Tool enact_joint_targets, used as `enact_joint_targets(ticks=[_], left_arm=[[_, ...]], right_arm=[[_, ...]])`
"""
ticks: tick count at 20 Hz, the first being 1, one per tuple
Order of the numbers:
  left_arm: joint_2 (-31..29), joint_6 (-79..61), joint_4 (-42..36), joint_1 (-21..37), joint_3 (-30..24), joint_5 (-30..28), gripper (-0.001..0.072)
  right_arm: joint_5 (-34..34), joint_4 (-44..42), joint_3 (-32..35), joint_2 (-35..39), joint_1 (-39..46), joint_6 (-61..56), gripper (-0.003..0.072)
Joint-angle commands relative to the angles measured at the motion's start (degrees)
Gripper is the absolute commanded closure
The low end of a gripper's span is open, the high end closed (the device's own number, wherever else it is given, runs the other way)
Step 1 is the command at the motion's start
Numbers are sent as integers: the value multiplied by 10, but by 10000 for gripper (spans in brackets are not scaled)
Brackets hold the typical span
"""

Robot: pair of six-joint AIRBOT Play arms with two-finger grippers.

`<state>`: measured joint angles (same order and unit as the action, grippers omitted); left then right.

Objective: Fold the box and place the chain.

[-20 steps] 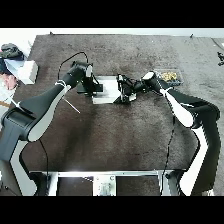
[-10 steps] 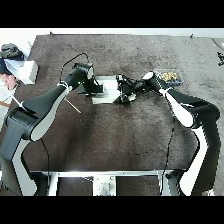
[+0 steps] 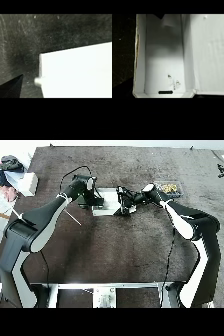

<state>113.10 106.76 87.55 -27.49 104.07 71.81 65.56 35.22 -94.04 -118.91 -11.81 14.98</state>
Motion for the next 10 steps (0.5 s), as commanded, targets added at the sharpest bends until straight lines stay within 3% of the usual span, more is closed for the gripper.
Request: enact_joint_targets(ticks=[1,4,10], left_arm=[[-2,-71,-10,0,26,49,24],[-3,-106,-10,1,67,74,24],[-65,-130,-15,18,65,48,24]], right_arm=[[0,-1,0,0,0,0,284],[0,-1,0,0,0,0,283],[0,0,0,0,0,0,283]])
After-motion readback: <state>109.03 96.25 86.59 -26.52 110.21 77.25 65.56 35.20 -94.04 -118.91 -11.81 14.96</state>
